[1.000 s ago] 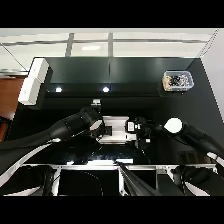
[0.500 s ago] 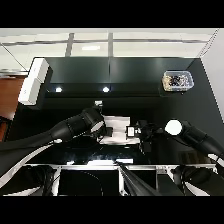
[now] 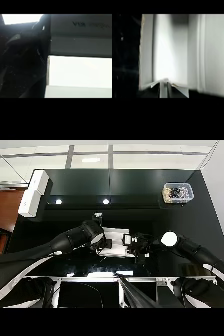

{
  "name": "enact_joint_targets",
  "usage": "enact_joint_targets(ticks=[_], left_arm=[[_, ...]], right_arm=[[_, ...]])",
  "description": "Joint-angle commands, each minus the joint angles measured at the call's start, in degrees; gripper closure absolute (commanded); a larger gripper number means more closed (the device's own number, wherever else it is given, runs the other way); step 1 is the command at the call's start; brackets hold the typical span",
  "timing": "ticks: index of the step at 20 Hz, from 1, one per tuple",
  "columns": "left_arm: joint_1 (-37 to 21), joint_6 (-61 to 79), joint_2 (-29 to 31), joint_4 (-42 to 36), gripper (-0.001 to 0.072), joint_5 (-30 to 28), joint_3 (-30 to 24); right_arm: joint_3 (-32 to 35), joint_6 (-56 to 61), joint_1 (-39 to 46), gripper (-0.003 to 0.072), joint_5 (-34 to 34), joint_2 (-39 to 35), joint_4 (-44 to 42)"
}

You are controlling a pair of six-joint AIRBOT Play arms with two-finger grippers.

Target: Fold the box and place the chain.

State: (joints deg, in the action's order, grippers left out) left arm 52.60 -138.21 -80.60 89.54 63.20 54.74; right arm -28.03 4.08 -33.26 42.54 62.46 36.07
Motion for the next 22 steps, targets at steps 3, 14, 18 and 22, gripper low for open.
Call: enact_joint_targets(ticks=[3,14,18,22], left_arm=[[0.0,0.0,0.0,-0.2,0.0679,0.1,0.0],[0.0,0.0,0.0,-0.2,0.0679,0.1,0.0],[0.0,0.0,0.0,-0.2,0.0679,0.1,0.0],[0.0,0.0,0.0,-0.2,0.0679,0.5,0.0]], right_arm=[[0.0,0.2,-0.1,0.0585,-1.0,0.5,-2.8],[0.5,0.3,-0.1,0.0258,-1.9,0.5,-3.7],[0.6,1.6,-0.1,0.0481,-2.3,0.5,-2.9],[-1.2,16.7,1.6,0.067,0.0,-1.6,1.7]])
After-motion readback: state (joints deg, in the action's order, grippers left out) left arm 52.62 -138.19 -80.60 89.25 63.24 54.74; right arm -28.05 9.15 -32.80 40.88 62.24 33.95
